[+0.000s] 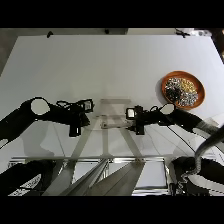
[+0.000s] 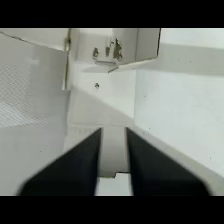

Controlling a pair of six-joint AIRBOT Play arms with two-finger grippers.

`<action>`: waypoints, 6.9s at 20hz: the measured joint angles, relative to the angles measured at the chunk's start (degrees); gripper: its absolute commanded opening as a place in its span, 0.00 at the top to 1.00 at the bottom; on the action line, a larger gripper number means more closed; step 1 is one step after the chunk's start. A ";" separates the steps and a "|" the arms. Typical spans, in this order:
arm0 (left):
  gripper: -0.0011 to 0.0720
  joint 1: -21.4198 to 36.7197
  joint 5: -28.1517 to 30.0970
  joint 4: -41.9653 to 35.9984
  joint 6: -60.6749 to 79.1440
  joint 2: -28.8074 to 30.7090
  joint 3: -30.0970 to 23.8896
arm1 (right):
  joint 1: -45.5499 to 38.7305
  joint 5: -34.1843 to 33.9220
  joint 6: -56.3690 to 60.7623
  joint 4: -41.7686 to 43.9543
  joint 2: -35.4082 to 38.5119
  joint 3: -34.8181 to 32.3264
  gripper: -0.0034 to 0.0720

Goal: Fold the box and place the chain.

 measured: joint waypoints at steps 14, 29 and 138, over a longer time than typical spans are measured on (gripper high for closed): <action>0.52 -0.98 8.39 -4.55 14.25 -8.76 -0.11 | 0.00 0.00 0.00 0.02 0.00 0.02 0.43; 0.57 -5.20 12.37 -6.64 19.93 -10.99 -0.15 | -0.02 0.00 0.09 0.07 0.00 0.00 0.43; 0.98 -1.84 6.40 -0.70 -55.71 -10.21 -0.13 | 0.00 0.02 -0.02 0.02 0.00 0.02 0.43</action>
